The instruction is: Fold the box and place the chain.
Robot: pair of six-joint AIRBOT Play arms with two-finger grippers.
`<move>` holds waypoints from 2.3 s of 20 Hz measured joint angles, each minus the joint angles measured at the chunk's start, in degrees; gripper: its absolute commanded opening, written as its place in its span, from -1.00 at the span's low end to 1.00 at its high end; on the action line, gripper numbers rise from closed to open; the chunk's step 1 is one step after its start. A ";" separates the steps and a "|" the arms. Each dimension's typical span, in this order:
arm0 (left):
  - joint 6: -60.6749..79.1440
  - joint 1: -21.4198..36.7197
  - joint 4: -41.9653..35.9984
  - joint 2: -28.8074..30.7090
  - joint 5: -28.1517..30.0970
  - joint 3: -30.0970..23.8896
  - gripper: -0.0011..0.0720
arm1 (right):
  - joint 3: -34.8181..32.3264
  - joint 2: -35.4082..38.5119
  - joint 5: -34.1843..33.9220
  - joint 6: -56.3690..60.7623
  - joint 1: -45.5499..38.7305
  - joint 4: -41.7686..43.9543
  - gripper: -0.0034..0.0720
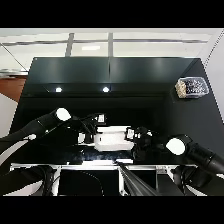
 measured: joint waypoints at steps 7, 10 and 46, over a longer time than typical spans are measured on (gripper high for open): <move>0.07 0.00 0.00 -0.02 0.00 0.02 -0.90 | 0.00 0.79 -2.93 1.16 -0.24 -5.51 0.97; 0.09 0.00 0.00 0.00 0.00 0.02 -0.90 | 0.00 0.83 -4.39 1.31 -0.24 -6.21 0.97; 0.13 0.00 -0.02 0.00 0.31 0.02 -0.90 | 0.85 -3.30 -3.43 -24.37 -8.55 11.65 0.97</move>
